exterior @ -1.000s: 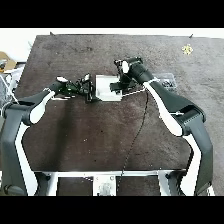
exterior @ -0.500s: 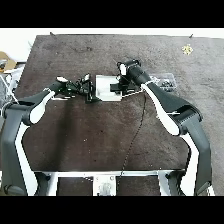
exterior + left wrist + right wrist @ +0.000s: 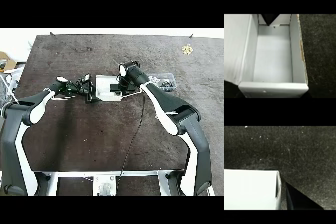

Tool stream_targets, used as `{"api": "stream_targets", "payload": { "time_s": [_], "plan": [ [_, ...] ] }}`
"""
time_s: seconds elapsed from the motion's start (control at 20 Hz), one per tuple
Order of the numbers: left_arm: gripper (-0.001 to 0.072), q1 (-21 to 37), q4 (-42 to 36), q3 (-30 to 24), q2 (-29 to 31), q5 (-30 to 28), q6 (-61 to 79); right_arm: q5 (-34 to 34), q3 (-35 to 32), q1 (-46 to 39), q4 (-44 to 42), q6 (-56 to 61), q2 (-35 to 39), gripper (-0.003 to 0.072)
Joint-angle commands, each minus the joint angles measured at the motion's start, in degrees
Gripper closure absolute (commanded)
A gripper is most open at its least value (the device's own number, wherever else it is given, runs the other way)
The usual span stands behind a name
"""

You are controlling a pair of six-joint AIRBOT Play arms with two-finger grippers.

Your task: Fold the box and place the chain.

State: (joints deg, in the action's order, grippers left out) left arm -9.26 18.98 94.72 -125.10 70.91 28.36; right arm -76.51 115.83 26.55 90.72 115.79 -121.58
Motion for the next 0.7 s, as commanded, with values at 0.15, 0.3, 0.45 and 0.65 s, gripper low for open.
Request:
{"api": "stream_targets", "payload": {
  "time_s": [0.15,0.3,0.45,0.65],
  "plan": [
    [0.0486,0.1,0.0,0.0,0.0,0.0,0.0,-0.2,0.0,0.1,0.1,1.3,-0.3,0.0501],
    [0.0486,0.1,0.0,0.0,0.0,0.0,0.0,0.4,0.0,0.1,0.2,1.4,-0.3,0.0680],
    [0.0486,0.1,0.0,0.0,0.0,0.0,0.0,0.6,0.0,0.1,0.1,1.5,-0.3,0.0681],
    [0.0486,0.1,0.0,0.0,0.0,0.0,0.0,0.9,0.0,0.1,-0.2,0.8,0.2,0.0289]
  ]
}}
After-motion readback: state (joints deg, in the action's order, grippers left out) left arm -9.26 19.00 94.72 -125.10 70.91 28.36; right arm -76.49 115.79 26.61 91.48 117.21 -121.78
